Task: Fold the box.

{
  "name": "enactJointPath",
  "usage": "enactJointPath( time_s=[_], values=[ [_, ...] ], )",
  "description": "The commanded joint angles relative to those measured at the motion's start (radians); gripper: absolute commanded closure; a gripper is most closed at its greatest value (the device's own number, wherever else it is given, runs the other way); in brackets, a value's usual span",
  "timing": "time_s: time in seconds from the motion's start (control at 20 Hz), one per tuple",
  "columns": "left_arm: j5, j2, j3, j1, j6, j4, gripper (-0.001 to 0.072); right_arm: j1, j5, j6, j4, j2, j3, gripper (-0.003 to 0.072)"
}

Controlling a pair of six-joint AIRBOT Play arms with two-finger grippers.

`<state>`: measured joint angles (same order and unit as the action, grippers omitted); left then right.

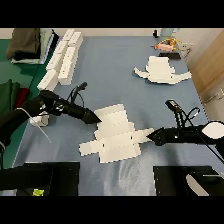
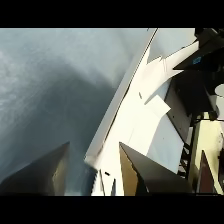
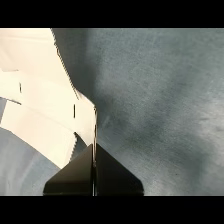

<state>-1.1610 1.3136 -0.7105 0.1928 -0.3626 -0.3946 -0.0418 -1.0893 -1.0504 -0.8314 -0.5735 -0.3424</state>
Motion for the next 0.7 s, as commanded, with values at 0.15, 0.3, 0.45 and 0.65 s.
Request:
enactJointPath(
  time_s=[0.15,0.3,0.45,0.65],
  values=[
    [0.002,0.062,-0.014,0.057,0.068,0.036,0.0418,-0.001,0.000,-0.007,-0.002,0.000,0.001,0.0685],
    [-0.013,0.062,-0.014,0.057,0.083,0.037,0.0419,-0.001,0.001,-0.007,-0.002,-0.001,0.001,0.0686],
    [-0.016,0.063,-0.014,0.057,0.097,0.039,0.0693,-0.001,0.003,-0.007,-0.002,-0.001,0.001,0.0686],
    [-0.061,0.063,-0.014,0.057,0.138,0.091,0.0695,-0.002,0.010,-0.007,-0.002,-0.001,0.001,0.0685]
  ],
)
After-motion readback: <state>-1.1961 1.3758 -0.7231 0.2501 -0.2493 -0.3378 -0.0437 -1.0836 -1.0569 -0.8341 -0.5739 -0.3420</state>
